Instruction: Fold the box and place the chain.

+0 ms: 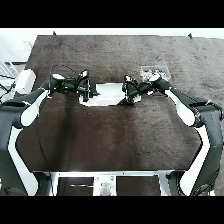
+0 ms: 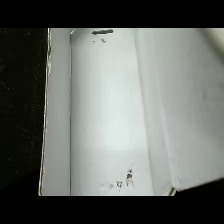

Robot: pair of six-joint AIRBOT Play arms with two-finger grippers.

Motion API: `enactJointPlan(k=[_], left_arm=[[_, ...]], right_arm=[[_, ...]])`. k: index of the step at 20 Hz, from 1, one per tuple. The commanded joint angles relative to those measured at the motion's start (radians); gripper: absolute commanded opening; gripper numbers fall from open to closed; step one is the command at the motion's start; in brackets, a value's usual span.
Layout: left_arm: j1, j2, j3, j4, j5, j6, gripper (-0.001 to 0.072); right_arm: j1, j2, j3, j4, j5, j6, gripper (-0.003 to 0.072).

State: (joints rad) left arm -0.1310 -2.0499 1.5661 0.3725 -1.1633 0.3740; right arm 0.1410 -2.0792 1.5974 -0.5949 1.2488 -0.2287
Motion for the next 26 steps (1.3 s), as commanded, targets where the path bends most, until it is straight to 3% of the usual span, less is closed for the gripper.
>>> enactJointPlan(k=[1,22,24,26], left_arm=[[0.0,0.0,0.0,0.0,0.001,0.0,0.0019],[0.002,0.0,0.004,0.001,-0.026,-0.007,0.003],[0.013,0.0,0.012,-0.004,-0.072,-0.008,0.0495],[0.029,0.001,0.012,-0.015,-0.111,-0.018,0.0509]], right_arm=[[0.001,0.0,0.0,0.003,0.001,0.001,0.0581],[0.001,0.0,0.0,0.003,0.001,0.001,0.0582],[0.001,0.0,0.0,0.003,0.001,0.001,0.0582],[0.001,0.0,0.0,0.003,0.001,0.001,0.0581]])
